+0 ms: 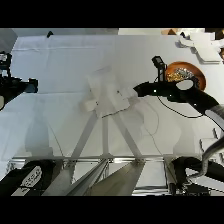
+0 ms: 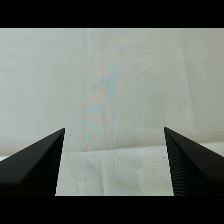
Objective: Fold the box and place the chain.
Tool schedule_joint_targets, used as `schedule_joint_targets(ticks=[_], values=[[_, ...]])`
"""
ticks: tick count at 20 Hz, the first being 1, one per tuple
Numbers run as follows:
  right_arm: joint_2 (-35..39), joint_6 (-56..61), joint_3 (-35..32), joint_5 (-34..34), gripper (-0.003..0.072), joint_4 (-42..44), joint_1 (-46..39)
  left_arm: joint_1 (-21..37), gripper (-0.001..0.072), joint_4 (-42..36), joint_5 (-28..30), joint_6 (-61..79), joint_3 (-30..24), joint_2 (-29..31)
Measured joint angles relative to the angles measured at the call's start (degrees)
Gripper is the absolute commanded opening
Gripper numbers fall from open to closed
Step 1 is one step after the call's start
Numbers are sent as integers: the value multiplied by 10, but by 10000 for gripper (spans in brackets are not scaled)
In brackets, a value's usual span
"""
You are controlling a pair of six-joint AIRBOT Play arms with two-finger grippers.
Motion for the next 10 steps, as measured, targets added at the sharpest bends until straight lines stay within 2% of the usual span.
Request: schedule_joint_targets(ticks=[6,7,8,10], values=[[-23,7,0,-10,18,-2,4,0,699,0,0,0,0,0],[-24,8,0,-10,104,-3,4,0,699,0,0,0,0,0],[-24,7,0,-9,298,-4,4,0,699,0,0,0,0,0],[-23,10,0,-5,327,-6,4,0,699,0,0,0,0,0]])
